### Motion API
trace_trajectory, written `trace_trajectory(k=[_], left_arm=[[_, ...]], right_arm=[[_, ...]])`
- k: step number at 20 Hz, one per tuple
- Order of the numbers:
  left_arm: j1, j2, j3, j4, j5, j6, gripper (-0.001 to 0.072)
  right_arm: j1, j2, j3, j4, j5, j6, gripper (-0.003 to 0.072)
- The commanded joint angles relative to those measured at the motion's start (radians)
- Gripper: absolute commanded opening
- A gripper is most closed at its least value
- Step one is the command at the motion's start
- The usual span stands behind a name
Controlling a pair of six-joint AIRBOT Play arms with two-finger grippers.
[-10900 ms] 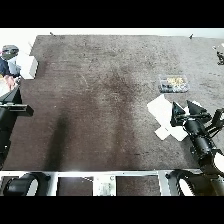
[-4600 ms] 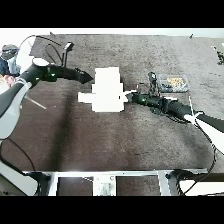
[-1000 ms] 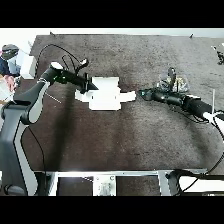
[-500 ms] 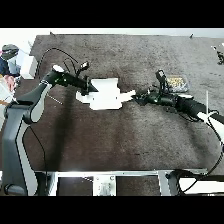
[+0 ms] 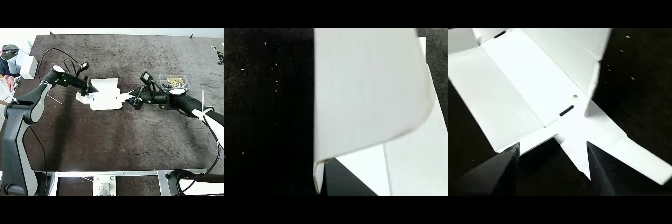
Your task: Fold the box and place the chain.
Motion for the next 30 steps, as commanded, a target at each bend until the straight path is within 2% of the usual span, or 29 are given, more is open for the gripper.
trace_trajectory(k=[1,5,7,16,21,22,24,25,28,30], left_arm=[[0.0,0.0,0.0,0.001,-0.003,0.0,0.0013],[0.0,0.0,0.0,0.002,0.014,0.008,0.0013],[0.0,-0.001,0.0,0.002,0.015,0.051,0.0013],[0.0,-0.001,0.0,0.002,0.018,0.087,0.0013],[0.0,-0.001,0.0,0.002,0.023,0.086,0.0013],[0.0,-0.001,0.0,0.002,0.024,0.086,0.0013],[0.0,-0.001,0.0,0.003,0.024,0.086,0.0013],[0.0,-0.001,0.0,0.002,0.024,0.086,0.0013],[0.0,-0.001,0.0,0.002,0.024,0.086,0.0013],[0.0,-0.001,0.0,0.002,0.024,0.086,0.0013]], right_arm=[[0.045,-0.001,0.009,-0.044,0.011,-0.169,0.0501],[0.077,-0.001,0.009,-0.078,0.008,-0.191,0.0503],[0.08,-0.001,0.009,-0.078,-0.004,-0.19,0.072],[0.117,-0.071,0.01,-0.087,-0.018,-0.262,0.072],[0.166,-0.076,0.011,-0.142,-0.116,-0.261,0.0719],[0.171,-0.076,0.012,-0.142,-0.133,-0.261,0.0676],[0.178,-0.084,0.023,-0.146,-0.141,-0.257,0.0681],[0.181,-0.097,0.042,-0.153,-0.138,-0.227,0.0681],[0.189,-0.15,0.132,-0.298,-0.108,-0.05,0.068],[0.189,-0.16,0.15,-0.31,-0.105,-0.024,0.068]])
